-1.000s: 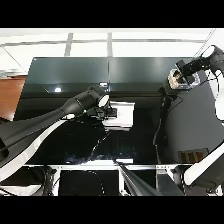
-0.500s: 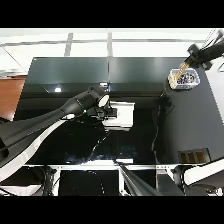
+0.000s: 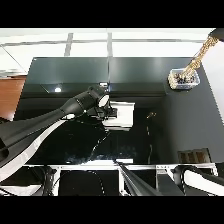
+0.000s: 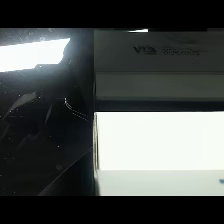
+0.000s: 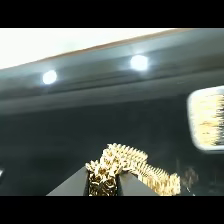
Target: Fold the box and place the chain.
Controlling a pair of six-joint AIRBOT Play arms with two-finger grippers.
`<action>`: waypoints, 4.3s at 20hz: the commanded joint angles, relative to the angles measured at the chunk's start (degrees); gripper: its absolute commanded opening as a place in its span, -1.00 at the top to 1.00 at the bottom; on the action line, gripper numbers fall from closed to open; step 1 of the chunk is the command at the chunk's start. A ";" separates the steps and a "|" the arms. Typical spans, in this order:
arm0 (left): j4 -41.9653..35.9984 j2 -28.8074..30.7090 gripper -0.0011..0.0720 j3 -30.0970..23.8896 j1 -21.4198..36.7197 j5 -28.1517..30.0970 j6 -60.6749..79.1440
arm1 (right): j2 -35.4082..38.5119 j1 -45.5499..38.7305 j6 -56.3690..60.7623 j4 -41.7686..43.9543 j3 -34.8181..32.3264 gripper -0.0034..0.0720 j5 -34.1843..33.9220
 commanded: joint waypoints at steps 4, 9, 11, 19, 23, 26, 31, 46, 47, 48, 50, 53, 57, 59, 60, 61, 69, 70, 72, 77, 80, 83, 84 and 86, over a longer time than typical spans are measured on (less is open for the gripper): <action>-0.15 -0.02 0.91 0.04 0.00 0.02 0.00 | 14.69 10.73 -5.55 3.91 -14.12 0.90 7.48; -0.15 -0.02 0.91 0.04 0.00 0.02 0.00 | 17.84 23.32 -6.14 8.50 -31.45 0.90 4.28; -0.15 -0.02 0.91 0.04 0.00 0.02 0.00 | 17.70 27.45 -6.12 10.27 -37.88 0.90 -5.22; -0.15 -0.02 0.91 0.04 0.00 0.00 0.00 | 12.24 32.74 -6.12 12.66 -46.34 0.90 -22.53; -0.15 -0.02 0.91 0.04 0.00 0.02 0.02 | 7.08 33.73 -6.12 11.45 -48.11 0.89 -22.43; -0.15 -0.02 0.91 0.04 0.00 0.02 0.00 | 4.98 34.27 -6.10 9.29 -48.24 0.89 -22.36; -0.15 -0.02 0.91 0.04 0.00 0.35 0.00 | 4.87 34.34 -6.12 9.11 -48.22 0.32 -21.00; -2.82 -0.24 0.90 0.00 -0.39 2.71 -1.20 | 19.37 17.59 -3.93 -8.70 -51.30 0.19 -6.47; -2.10 -0.24 0.90 0.02 -0.37 1.99 -1.29 | 19.37 17.59 -3.96 -8.59 -51.56 0.19 -7.04; -1.84 -0.24 0.90 0.15 -0.33 1.16 -1.88 | 19.37 17.62 -3.96 -8.57 -51.58 0.19 -7.43; -1.60 0.26 0.23 0.76 -0.48 0.87 -2.38 | 19.37 17.62 -3.96 -8.61 -51.58 0.19 -7.82; 4.87 4.11 0.00 1.05 -2.47 1.16 5.53 | 19.37 17.62 -3.98 -8.61 -51.58 0.19 -8.92; 20.92 16.06 0.00 -5.79 -5.57 -2.40 5.46 | 19.37 17.62 -4.00 -8.83 -51.58 0.19 -9.11; 22.82 24.90 0.00 -15.10 -2.64 2.49 5.14 | 19.37 17.62 -4.02 -8.87 -51.58 0.19 -9.20; 21.66 29.81 0.00 -20.70 0.39 5.25 5.14 | 19.37 17.62 -4.00 -8.85 -51.58 0.19 -9.29; 19.58 34.75 0.00 -26.23 3.82 7.43 5.20 | 19.37 17.62 -4.00 -8.87 -51.58 0.19 -9.35; -46.93 42.75 -0.04 -45.62 28.92 7.87 85.57 | 19.37 17.68 -3.98 -8.79 -55.06 0.19 -12.02; -49.42 41.27 -0.51 -45.62 28.83 8.35 94.44 | 19.37 17.68 -3.98 -8.79 -56.13 0.19 -11.96; -52.50 38.51 -0.98 -45.59 27.93 12.15 112.65 | 19.37 17.68 -3.96 -8.79 -58.27 0.19 -12.37; -53.62 29.00 -0.98 -42.12 24.87 20.76 136.56 | 19.37 17.75 -3.23 -4.52 -62.58 0.19 -12.83; -57.70 18.71 -0.98 -35.30 25.86 19.39 144.10 | 19.37 20.11 -3.26 -2.71 -62.58 0.19 -12.26; -58.90 9.86 -0.98 -28.33 25.70 16.11 146.90 | 19.37 22.86 -3.26 -2.75 -62.58 0.20 -14.08; -58.58 8.41 -0.98 -26.93 25.20 16.28 146.92 | 19.37 23.47 -3.15 -2.73 -62.58 0.19 -14.27; -58.75 6.95 -0.98 -25.49 24.55 16.61 147.08 | 19.37 24.52 -3.13 -2.73 -62.58 0.19 -14.45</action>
